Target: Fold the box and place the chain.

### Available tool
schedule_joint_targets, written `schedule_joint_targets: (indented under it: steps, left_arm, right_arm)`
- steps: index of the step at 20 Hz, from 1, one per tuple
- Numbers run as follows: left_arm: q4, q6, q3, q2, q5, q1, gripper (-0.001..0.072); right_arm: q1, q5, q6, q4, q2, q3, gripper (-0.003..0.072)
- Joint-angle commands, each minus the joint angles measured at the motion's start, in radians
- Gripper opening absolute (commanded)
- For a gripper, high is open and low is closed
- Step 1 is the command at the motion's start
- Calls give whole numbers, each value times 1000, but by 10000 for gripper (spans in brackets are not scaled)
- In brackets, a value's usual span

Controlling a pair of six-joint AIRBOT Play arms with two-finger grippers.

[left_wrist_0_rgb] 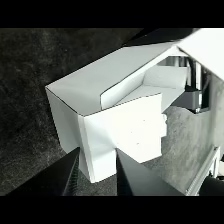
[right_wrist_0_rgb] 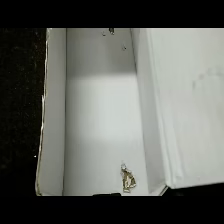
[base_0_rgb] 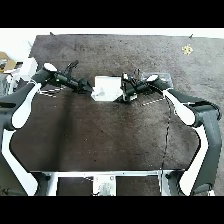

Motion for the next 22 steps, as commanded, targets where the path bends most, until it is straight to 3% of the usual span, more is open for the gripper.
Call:
schedule_joint_targets:
  steps: [1,4,10,17,22]
  left_arm:
    - [96,-98,51,1,-1,-32,318]
    - [134,-138,90,0,-2,-53,315]
    - [375,-306,170,0,17,-143,314]
    - [481,-394,175,-2,65,-195,314]
    - [628,-493,175,-4,86,-255,314]
  right_arm:
    - [1,0,0,0,0,0,497]
    - [1,0,0,0,0,0,497]
    - [1,0,0,0,0,0,497]
    - [1,0,0,0,0,0,497]
    - [1,0,0,0,0,0,497]
